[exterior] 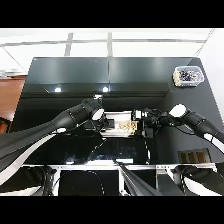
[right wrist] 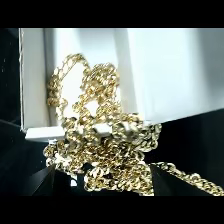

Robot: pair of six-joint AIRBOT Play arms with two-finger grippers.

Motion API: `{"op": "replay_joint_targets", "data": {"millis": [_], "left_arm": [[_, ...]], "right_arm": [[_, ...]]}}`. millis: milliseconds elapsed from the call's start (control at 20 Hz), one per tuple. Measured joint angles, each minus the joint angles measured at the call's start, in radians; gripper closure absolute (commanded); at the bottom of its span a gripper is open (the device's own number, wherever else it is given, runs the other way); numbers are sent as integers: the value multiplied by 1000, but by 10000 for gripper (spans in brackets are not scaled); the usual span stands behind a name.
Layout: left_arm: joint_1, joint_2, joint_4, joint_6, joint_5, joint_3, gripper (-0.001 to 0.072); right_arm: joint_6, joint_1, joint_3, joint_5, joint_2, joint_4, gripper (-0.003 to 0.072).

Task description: Fold the box and place the chain.

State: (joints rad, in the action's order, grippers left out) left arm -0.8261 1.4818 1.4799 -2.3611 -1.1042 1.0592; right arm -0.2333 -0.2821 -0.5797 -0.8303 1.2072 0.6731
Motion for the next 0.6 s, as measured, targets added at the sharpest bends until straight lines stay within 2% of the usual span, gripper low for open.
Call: {"op": "replay_joint_targets", "data": {"millis": [600], "left_arm": [[0,0,0,0,-3,0,680]], "right_arm": [[-19,-4,-1,30,23,-18,-34]]}}
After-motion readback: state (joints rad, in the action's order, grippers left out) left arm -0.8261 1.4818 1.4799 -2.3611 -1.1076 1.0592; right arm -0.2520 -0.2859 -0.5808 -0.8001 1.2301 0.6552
